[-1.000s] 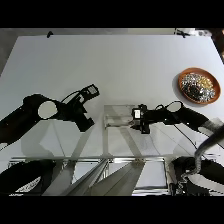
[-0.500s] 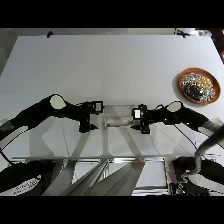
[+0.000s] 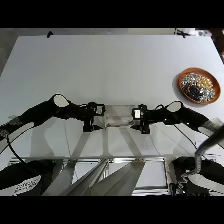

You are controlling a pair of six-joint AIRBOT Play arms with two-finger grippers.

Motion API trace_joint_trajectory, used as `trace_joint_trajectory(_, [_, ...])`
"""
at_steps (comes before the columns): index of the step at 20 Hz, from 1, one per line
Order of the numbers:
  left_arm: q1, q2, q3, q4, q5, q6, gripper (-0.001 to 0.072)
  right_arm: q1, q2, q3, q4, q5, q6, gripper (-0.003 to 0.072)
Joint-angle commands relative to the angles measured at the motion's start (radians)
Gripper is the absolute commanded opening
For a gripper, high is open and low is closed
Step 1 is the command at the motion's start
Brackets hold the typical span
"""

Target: Fold the box and place the chain.

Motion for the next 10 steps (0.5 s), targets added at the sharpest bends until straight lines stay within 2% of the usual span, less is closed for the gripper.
trace_joint_trajectory(1, [-0.008,-0.013,-0.010,-0.019,-0.008,0.002,0.0720,0.000,0.000,0.000,0.000,0.000,0.000,0.0336])
trace_joint_trajectory(10, [-0.042,-0.024,-0.047,-0.100,0.082,0.003,0.0720,0.000,0.000,0.000,0.000,0.000,0.000,0.0336])
